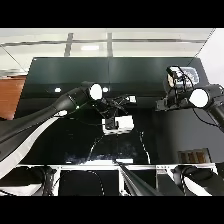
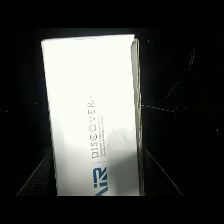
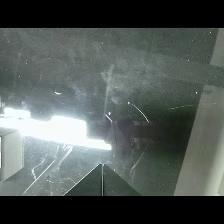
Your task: Fold the box and place the chain.
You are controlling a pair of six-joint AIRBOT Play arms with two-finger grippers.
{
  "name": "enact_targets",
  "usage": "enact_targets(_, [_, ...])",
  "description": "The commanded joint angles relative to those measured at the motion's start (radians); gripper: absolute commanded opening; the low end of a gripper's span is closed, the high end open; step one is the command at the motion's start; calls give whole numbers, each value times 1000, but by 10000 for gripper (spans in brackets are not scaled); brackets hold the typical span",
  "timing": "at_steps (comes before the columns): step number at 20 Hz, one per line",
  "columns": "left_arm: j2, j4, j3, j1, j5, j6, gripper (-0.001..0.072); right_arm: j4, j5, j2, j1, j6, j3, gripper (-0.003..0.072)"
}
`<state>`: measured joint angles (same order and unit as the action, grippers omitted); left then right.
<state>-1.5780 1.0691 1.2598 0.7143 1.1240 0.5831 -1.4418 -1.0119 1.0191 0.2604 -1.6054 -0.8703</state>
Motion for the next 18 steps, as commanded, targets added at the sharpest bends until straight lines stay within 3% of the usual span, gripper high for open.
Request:
enact_targets(1, [-1, 18, 1, 22, -59, 31, 714, 1, 0, 0, -1, -1, 0, 15])
enact_targets(10, [-47, 188, 1, 74, -95, 167, 707, 0, 0, 0, -1, -7, 0, 15])
enact_targets(11, [-47, 228, 3, 80, -90, 185, 624, 0, 0, 0, -1, -7, 0, 15])
enact_targets(12, [-47, 270, 13, 84, -58, 187, 443, 0, 0, 0, -1, -7, 0, 15])
enact_targets(13, [-45, 309, 29, 81, -20, 192, 349, 0, 0, 0, -1, -7, 0, 15])
enact_targets(15, [-24, 344, 69, 38, 11, 230, 348, 0, 0, 0, -1, -7, 0, 15])
enact_targets(18, [26, 345, 132, -127, 11, 322, 348, 1, 1, 0, -1, -7, 0, 15])
